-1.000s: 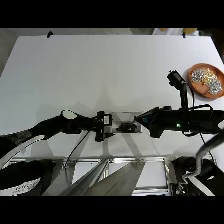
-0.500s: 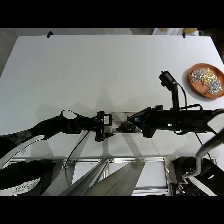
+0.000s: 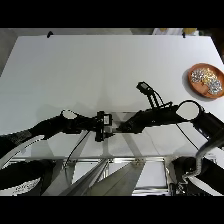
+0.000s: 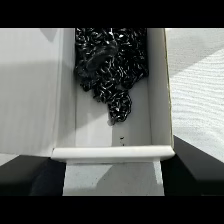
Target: Fold the box and place the chain.
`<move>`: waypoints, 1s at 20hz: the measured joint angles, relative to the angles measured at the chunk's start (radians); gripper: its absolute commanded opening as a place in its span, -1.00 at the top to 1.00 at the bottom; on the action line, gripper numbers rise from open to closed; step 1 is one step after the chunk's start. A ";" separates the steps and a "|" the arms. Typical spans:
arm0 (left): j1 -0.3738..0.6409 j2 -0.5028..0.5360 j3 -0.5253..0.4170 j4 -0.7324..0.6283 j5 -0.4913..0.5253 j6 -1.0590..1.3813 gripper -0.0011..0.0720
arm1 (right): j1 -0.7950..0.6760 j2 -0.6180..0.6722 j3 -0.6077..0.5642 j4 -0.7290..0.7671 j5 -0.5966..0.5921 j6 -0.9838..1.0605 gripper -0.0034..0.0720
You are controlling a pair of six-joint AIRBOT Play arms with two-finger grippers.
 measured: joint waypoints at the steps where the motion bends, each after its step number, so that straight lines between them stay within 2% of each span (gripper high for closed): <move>1: 0.000 0.000 0.000 0.000 0.000 0.000 0.23 | -0.005 -0.004 0.016 0.001 0.011 -0.005 0.39; 4: 0.000 0.000 0.000 0.000 0.000 0.000 0.23 | -0.049 -0.009 0.103 -0.004 0.069 -0.003 0.53; 5: 0.000 0.000 0.000 0.000 0.000 0.000 0.23 | -0.076 -0.010 0.143 -0.011 0.093 0.011 0.75; 6: 0.000 0.000 0.000 0.000 0.000 0.000 0.23 | -0.108 -0.011 0.182 -0.025 0.117 0.022 0.87; 9: 0.000 0.000 0.000 0.000 0.000 0.000 0.23 | -0.206 -0.015 0.254 -0.090 0.168 0.058 0.87; 12: 0.000 0.000 0.000 0.000 0.000 0.000 0.23 | -0.271 -0.036 0.277 -0.265 0.190 0.139 0.87; 14: 0.000 0.000 0.000 0.000 0.000 0.000 0.23 | -0.290 -0.056 0.267 -0.394 0.191 0.204 0.87; 17: 0.000 0.000 0.000 0.000 0.000 0.000 0.23 | -0.303 -0.082 0.206 -0.503 0.154 0.258 0.85; 18: 0.000 0.000 0.000 0.000 0.000 0.000 0.23 | -0.305 -0.089 0.179 -0.525 0.133 0.271 0.69; 20: 0.000 0.000 0.000 0.000 0.000 0.000 0.23 | -0.308 -0.097 0.120 -0.553 0.080 0.281 0.16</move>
